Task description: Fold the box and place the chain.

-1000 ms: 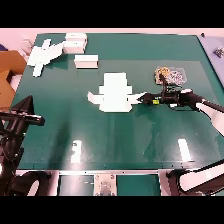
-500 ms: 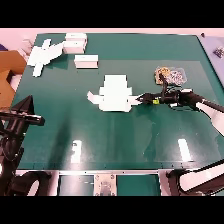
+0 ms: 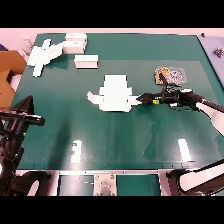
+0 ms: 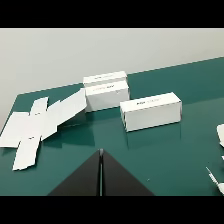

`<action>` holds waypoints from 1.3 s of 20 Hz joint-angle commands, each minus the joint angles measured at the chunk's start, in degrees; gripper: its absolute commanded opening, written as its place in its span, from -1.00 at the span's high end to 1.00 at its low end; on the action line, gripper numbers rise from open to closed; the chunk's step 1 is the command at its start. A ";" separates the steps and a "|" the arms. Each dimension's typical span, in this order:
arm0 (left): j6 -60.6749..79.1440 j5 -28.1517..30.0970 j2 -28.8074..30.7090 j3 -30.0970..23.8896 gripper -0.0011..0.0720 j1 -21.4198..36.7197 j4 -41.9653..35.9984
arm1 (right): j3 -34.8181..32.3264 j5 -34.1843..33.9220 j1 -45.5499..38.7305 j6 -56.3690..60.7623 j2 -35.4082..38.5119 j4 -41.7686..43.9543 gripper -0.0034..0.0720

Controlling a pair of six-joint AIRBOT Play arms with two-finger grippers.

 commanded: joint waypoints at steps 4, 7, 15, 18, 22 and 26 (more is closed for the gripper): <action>0.00 0.02 0.00 0.00 0.92 -0.02 0.00 | 0.04 -0.39 0.31 -0.07 -0.13 0.00 0.14; 0.00 -0.26 0.00 0.00 0.92 -0.02 0.00 | 0.33 -1.44 1.95 -0.09 -0.70 0.09 0.14; 0.02 -0.76 0.00 0.00 0.92 -0.02 0.00 | 1.46 -2.32 2.71 -0.09 -2.43 -0.02 0.68; 0.04 -0.98 0.00 0.00 0.92 -0.02 0.00 | 1.46 -2.93 2.51 -0.09 -2.43 -0.02 0.88; 0.07 -0.87 0.00 0.00 0.92 -0.02 0.02 | 1.46 -2.91 2.54 -0.07 -2.43 -0.02 0.88; -0.48 -3.04 0.00 0.02 0.92 -0.02 -0.04 | 1.46 -2.91 2.51 -0.07 -2.43 -0.07 0.89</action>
